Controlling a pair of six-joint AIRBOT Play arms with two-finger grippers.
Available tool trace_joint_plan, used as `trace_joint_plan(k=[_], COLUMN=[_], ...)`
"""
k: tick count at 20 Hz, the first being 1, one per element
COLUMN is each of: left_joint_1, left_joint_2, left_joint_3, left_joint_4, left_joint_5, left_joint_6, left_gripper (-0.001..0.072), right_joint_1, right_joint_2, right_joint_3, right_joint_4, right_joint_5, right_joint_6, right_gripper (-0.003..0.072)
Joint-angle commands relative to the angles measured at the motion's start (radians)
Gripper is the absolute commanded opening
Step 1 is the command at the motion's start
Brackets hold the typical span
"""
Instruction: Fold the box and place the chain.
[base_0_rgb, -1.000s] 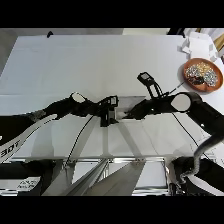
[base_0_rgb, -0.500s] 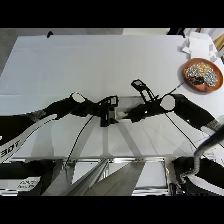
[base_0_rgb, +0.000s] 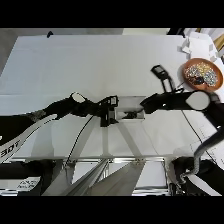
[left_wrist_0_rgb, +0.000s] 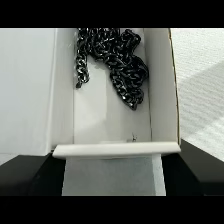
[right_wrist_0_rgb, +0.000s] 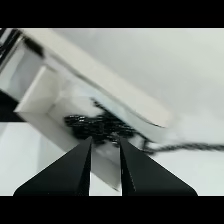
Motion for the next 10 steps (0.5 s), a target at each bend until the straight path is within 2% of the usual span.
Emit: trace_joint_plan(k=[1, 3, 5, 10], left_joint_1=[0.0, 0.0, 0.0, 0.0], left_joint_2=[0.0, 0.0, 0.0, 0.0], left_joint_3=[0.0, 0.0, 0.0, 0.0], left_joint_4=[0.0, 0.0, 0.0, 0.0], left_joint_5=[0.0, 0.0, 0.0, 0.0], left_joint_6=[0.0, 0.0, 0.0, 0.0], left_gripper=[0.0085, 0.0085, 0.0085, 0.0085], right_joint_1=[-0.244, -0.362, -0.43, -0.421], right_joint_2=[0.038, -0.002, -0.087, -0.347], right_joint_3=[0.047, 0.07, 0.106, 0.222], right_joint_4=[-0.03, -0.034, -0.064, -0.155], right_joint_5=[0.109, 0.072, 0.087, 0.087], right_joint_6=[0.014, 0.038, 0.053, 0.062], right_gripper=[0.0201, 0.0201, 0.0201, 0.021])
